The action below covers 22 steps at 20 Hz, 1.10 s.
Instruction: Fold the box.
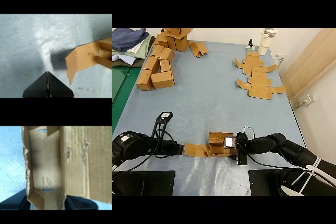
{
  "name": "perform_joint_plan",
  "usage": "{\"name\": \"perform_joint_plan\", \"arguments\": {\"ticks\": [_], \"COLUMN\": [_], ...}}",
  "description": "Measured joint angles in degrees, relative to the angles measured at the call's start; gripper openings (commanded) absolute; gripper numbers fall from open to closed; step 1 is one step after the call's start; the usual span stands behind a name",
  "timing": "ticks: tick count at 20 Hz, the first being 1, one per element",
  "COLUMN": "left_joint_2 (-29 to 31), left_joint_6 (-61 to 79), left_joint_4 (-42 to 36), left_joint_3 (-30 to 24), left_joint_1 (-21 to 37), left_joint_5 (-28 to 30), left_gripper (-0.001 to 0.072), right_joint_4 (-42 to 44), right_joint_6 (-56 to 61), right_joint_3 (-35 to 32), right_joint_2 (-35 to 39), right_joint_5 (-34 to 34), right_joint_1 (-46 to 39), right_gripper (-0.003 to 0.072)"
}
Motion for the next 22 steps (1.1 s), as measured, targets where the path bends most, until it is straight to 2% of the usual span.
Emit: {"name": "perform_joint_plan", "arguments": {"ticks": [6, 10, 22], "left_joint_2": [-8.85, -12.04, -12.35], "left_joint_6": [1.07, 8.26, 17.88], "left_joint_4": [-8.85, -19.82, -34.71], "left_joint_3": [-0.70, -0.74, 0.15], "left_joint_1": [-2.51, -3.15, -3.37], "left_joint_5": [8.09, 12.66, 13.64], "left_gripper": [0.0011, 0.0011, 0.0017], "right_joint_4": [0.00, 0.00, -0.02], "right_joint_6": [0.00, 0.02, 0.00], "right_joint_3": [0.00, 0.00, 0.00], "right_joint_2": [0.00, 0.00, 0.00], "right_joint_5": [-0.02, -0.02, -0.02], "right_joint_1": [0.00, 0.00, 0.00], "right_gripper": [0.0506, 0.0506, 0.0506]}}
